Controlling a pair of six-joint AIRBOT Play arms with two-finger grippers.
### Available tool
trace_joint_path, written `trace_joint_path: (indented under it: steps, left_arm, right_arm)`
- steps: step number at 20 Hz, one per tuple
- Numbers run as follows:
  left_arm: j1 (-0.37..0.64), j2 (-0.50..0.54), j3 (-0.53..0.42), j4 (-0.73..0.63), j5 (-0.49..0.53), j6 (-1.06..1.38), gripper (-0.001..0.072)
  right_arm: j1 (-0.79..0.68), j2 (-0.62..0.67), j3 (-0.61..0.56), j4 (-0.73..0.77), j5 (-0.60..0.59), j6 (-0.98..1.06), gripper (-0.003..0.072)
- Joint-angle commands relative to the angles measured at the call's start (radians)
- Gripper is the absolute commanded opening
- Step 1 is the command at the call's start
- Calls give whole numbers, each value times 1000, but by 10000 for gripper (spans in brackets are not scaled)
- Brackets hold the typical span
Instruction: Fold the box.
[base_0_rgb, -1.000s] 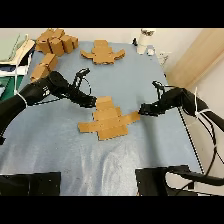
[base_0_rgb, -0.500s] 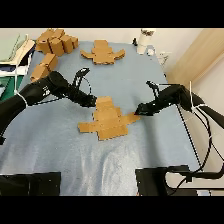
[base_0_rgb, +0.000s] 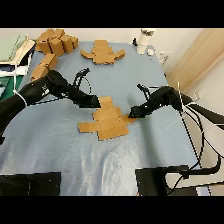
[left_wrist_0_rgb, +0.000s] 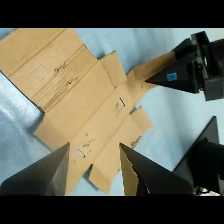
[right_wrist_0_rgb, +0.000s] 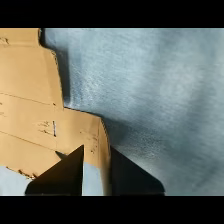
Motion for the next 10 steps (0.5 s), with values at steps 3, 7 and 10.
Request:
trace_joint_path:
  steps: [3,7,10]
  left_arm:
    - [54,1,2,-94,-108,5,470]
    - [130,0,2,-105,-179,3,470]
    - [174,0,-10,-105,-213,5,470]
  right_arm:
    - [23,-4,1,70,11,-42,215]
    - [67,-5,0,70,11,-43,140]
    - [94,2,0,78,-21,-70,4]
